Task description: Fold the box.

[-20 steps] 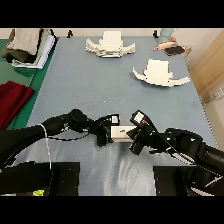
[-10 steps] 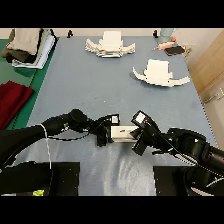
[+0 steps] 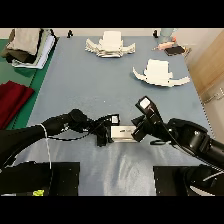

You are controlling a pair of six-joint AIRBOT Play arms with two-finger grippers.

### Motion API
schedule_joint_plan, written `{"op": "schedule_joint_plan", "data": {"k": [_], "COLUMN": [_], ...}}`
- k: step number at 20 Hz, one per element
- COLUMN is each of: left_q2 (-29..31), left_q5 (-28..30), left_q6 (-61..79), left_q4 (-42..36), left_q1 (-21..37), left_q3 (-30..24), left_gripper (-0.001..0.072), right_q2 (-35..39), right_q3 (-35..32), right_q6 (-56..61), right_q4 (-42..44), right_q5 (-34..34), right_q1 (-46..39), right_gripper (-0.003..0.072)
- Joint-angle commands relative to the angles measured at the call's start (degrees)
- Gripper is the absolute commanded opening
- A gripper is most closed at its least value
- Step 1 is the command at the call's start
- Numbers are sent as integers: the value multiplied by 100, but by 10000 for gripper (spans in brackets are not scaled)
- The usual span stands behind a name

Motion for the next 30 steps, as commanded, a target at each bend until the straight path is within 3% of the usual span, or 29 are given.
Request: {"op": "schedule_joint_plan", "data": {"k": [1, 4, 7, 12, 16, 19, 22, 25, 27, 30], "left_q2": [-2, -2, -2, 7, 369, 798, 1045, 979, 658, -334], "left_q5": [0, 2, -2, 0, 63, 173, 249, 686, 1091, 929], "left_q6": [0, 2, -2, -42, -662, -1285, -2249, -2979, -3309, -3764], "left_q4": [0, 0, -48, -168, -44, 203, 804, 1434, 1467, 1574], "left_q1": [2, 2, 0, 17, 332, 944, 1943, 3080, 3744, 4518], "left_q3": [0, 0, 13, 72, 101, 103, 111, 247, 634, 1827], "left_gripper": [447, 448, 447, 447, 447, 447, 447, 447, 447, 447], "right_q2": [-444, -942, -1403, -1816, -1816, -1816, -1816, -1816, -1816, -1816], "right_q3": [660, 1440, 1926, 2055, 2055, 2055, 2055, 2055, 2055, 2055], "right_q6": [590, 1471, 1941, 2177, 2175, 2175, 2175, 2175, 2175, 2175], "right_q4": [-186, -186, -138, 201, 267, 267, 264, 264, 264, 264], "right_q5": [1097, 2142, 2769, 2761, 2763, 2763, 2763, 2763, 2763, 2763], "right_q1": [-737, -1357, -1628, -1628, -1628, -1628, -1628, -1628, -1628, -1628], "right_gripper": [2, 1, 2, 2, 2, 2, 2, 2, 2, 2]}}
